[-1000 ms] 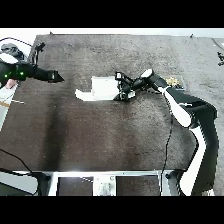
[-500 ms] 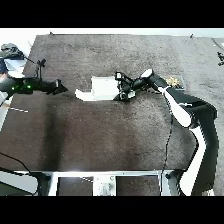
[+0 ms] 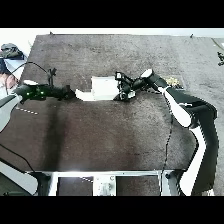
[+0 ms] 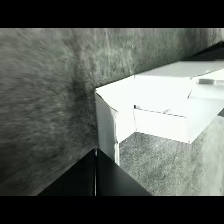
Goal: Fold the box and place the chain.
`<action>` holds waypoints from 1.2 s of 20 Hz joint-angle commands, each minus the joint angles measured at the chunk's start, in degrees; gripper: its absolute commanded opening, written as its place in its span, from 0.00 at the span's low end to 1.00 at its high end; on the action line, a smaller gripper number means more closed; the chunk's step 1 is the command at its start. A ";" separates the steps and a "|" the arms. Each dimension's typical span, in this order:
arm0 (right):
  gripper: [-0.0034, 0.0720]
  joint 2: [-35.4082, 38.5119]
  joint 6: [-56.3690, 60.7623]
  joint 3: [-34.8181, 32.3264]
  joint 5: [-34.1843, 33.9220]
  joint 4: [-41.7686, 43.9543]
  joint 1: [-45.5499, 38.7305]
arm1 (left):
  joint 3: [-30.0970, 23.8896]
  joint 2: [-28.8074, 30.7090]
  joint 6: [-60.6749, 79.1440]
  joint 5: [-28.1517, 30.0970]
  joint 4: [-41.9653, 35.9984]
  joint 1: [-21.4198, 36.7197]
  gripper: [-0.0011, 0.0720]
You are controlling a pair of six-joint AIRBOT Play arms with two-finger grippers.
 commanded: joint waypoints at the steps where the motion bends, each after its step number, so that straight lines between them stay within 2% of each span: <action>1: 0.57 -0.02 0.02 0.02 0.02 0.02 0.02 | 0.04 -1.99 0.42 0.46 -1.77 -1.75 0.03; 8: 0.57 -0.02 0.02 0.02 0.02 0.02 0.02 | 0.26 -2.03 0.52 1.79 -4.90 -5.75 0.03; 13: 0.57 -0.02 0.02 0.02 0.02 0.02 0.02 | 2.56 -1.79 0.83 -1.20 -8.11 -5.75 0.03; 14: 0.57 -0.02 0.02 0.02 0.00 0.00 0.02 | 3.52 -1.79 0.83 -2.23 -8.02 -5.75 0.11; 15: 0.57 -0.02 0.02 0.02 0.02 0.02 0.02 | 4.35 -1.79 0.74 -3.02 -7.91 -5.75 0.29; 24: 0.57 -0.02 0.02 0.02 0.02 0.00 0.02 | 5.31 -1.73 0.46 -3.72 -7.65 -6.73 0.31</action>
